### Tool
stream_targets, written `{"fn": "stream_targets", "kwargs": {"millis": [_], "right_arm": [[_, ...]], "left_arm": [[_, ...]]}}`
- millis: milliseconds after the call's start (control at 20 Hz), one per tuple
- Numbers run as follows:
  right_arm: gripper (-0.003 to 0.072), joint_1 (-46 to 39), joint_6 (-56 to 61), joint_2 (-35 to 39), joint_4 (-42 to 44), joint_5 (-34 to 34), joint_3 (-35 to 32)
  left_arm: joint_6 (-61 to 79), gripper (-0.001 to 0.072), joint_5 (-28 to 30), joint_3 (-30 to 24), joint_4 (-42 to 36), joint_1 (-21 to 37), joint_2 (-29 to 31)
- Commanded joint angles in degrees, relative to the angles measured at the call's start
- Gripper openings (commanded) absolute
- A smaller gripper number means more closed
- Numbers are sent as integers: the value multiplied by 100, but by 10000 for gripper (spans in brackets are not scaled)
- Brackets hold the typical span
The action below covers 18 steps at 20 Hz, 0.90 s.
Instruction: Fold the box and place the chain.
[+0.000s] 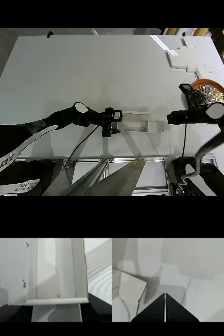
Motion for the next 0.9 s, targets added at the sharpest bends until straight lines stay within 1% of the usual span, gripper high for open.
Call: {"fn": "stream_targets", "kwargs": {"millis": [0, 100, 200, 450, 500, 550, 650, 750, 800, 850], "right_arm": [[18, -33, 55, -772, 649, 289, 7], [18, 94, -26, -1005, 896, 315, -44], [18, 227, -70, -1104, 866, 291, -131], [20, 238, -330, -1025, 944, 553, -144], [49, 238, -332, -938, 1062, 555, -144], [107, 238, -358, -824, 1207, 562, -144], [120, 238, -634, -511, 1523, 614, -144], [121, 238, -636, -271, 1633, 586, -155], [177, 240, -634, -238, 1655, 586, -155], [323, 284, -634, -240, 1685, 568, -166]], "left_arm": [[2, 273, 0, 0, 2, 0, 2], [2, 273, 0, 0, 2, 0, 2], [2, 273, 0, 0, 2, 0, 2], [2, 273, 0, 0, 2, 0, 2], [2, 273, 0, 0, 2, 0, 2], [2, 273, 0, 0, 2, 0, 2], [2, 273, 0, 0, 2, 0, 2], [2, 273, 0, 0, 2, 0, 2], [2, 273, 0, 0, 2, 0, 2], [2, 273, 0, 0, 2, 0, 2]]}}
